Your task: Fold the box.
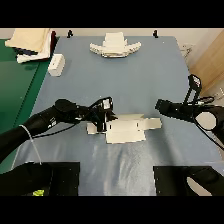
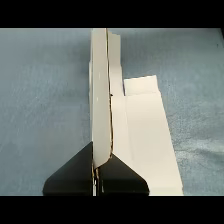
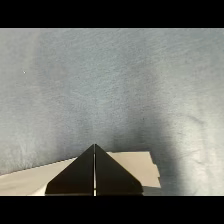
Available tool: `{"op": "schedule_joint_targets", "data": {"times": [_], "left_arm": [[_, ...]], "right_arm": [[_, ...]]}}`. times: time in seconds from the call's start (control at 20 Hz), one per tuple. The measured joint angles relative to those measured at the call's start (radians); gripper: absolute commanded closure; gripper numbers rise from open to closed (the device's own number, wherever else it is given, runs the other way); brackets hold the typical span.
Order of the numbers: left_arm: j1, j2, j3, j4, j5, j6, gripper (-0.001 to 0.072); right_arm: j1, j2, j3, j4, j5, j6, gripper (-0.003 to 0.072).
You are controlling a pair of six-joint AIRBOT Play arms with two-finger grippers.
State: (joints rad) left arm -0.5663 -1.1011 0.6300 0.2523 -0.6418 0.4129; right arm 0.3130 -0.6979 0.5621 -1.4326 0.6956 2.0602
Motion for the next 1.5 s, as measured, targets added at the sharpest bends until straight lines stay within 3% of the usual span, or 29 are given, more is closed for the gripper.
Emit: {"op": "schedule_joint_targets", "data": {"times": [0.5,1.0,1.5], "left_arm": [[0.084,-0.077,0.051,0.035,-0.225,-0.098,0.0698],[0.165,-0.144,0.145,0.034,-0.294,-0.177,0.0698],[0.131,-0.211,0.153,0.033,-0.333,-0.214,0.0699]], "right_arm": [[0.0,0.0,0.0,0.0,0.003,-0.004,0.0682],[0.0,0.0,0.0,0.0,0.003,-0.004,0.0683],[0.0,0.0,0.0,0.0,0.004,-0.011,0.0682]]}}
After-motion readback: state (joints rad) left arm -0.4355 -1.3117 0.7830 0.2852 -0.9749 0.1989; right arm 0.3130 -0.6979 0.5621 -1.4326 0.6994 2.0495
